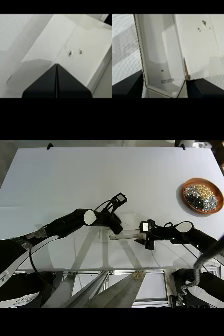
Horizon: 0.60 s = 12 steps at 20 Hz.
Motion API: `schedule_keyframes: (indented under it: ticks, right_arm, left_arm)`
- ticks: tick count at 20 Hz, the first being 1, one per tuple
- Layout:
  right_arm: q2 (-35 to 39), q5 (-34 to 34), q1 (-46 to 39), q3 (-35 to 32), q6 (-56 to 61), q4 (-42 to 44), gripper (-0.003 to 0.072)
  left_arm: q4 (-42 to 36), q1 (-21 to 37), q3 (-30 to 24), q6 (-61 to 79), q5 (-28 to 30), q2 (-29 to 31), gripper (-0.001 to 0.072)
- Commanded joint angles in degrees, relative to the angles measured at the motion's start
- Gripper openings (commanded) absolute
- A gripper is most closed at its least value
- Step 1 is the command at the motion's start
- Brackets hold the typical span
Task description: Fold the box and place the chain.
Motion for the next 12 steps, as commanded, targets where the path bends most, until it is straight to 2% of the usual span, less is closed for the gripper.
schedule_keyframes:
  ticks: [1,4,7,10,12]
  right_arm:
    - [0.0,0.0,0.0,0.1,0.2,0.1,0.0401]
    - [0.0,0.0,0.0,0.1,0.2,0.1,0.0401]
    - [0.0,0.0,0.0,0.1,0.2,0.1,0.0401]
    - [0.0,0.0,0.0,0.0,0.2,0.1,0.0401]
    - [0.0,0.0,0.0,0.1,0.2,0.1,0.0401]
  left_arm:
    - [4.0,0.5,0.0,-0.2,0.2,4.4,0.0005]
    - [9.2,2.5,0.0,-0.2,-4.8,10.7,0.0005]
    - [12.1,5.7,0.0,-0.3,-16.3,15.6,0.0006]
    - [14.9,6.9,-0.1,1.6,-29.1,16.7,0.0004]
    - [16.4,6.8,-1.2,2.0,-32.1,16.7,0.0003]
